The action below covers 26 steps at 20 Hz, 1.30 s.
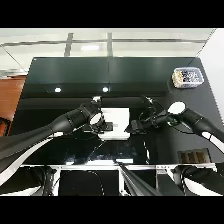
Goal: Fold the box and place the chain.
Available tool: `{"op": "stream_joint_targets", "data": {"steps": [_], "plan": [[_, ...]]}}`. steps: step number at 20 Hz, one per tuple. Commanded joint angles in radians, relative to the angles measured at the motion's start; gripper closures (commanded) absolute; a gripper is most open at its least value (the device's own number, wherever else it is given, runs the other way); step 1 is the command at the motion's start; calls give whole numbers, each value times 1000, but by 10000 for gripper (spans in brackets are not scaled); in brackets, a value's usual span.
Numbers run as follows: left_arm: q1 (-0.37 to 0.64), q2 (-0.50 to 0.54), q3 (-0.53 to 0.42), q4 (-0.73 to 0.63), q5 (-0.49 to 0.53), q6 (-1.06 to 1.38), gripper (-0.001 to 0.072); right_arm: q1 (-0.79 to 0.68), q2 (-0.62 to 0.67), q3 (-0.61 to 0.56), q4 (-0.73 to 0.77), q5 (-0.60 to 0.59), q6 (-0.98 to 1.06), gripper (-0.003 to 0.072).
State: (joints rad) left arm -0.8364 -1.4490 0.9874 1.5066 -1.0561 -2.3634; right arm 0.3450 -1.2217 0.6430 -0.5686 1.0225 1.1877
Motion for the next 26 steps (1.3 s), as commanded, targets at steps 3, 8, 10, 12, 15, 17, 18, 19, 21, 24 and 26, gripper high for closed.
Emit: {"op": "stream_joint_targets", "data": {"steps": [3,8,10,12,15,17,18,19,21,24,26], "plan": [[1,-1,0,0,0,0,683,175,-1,126,-439,-88,439,272],[1,-1,0,1,0,0,683,312,-60,233,-704,-84,726,272],[1,-1,0,1,0,0,683,350,-114,281,-756,-57,795,272],[1,-1,0,1,0,0,683,370,-148,309,-823,-21,879,344],[1,-1,0,0,0,0,683,382,-153,311,-829,-10,934,387],[1,-1,0,1,0,0,683,403,-153,311,-847,-10,986,387],[1,-1,0,1,0,0,683,417,-156,311,-851,-10,1000,388],[1,-1,0,1,0,0,683,427,-163,311,-856,-9,1007,388],[1,-1,0,1,1,0,683,439,-180,311,-862,7,1024,388],[1,-1,0,1,0,0,683,440,-192,311,-873,37,1044,430],[1,-1,0,1,0,0,683,440,-192,313,-872,39,1056,519]]}}
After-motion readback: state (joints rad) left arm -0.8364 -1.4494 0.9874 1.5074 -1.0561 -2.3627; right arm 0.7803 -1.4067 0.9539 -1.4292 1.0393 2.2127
